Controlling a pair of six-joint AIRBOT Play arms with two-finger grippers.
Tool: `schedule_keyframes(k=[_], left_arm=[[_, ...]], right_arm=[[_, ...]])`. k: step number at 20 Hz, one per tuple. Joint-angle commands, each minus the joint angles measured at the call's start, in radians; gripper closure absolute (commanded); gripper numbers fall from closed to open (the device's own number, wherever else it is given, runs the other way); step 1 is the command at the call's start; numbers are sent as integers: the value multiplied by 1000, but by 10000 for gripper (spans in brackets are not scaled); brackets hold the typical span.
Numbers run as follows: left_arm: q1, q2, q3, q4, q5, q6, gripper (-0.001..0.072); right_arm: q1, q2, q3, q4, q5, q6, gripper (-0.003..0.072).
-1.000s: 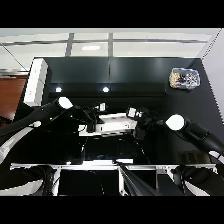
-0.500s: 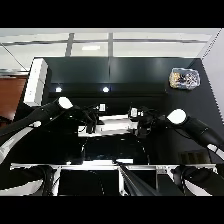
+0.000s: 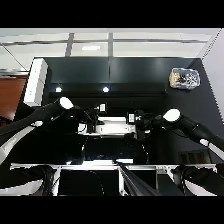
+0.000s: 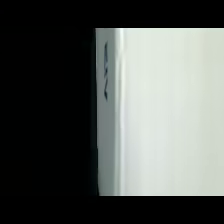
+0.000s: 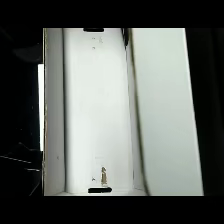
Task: Fold the box and place the chain.
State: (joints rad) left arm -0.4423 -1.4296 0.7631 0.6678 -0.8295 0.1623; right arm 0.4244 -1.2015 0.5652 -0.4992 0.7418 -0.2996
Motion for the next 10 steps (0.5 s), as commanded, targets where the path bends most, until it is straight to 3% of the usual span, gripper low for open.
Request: schedule_keyframes(k=[1, 10], left_arm=[[0, -8, 0, 1, 9, -1, 684], [0, -7, 10, 1, -24, -1, 684]], right_arm=[[0, -31, 0, 8, 2, -28, -20], [0, -60, 0, 7, -8, -30, -20]])
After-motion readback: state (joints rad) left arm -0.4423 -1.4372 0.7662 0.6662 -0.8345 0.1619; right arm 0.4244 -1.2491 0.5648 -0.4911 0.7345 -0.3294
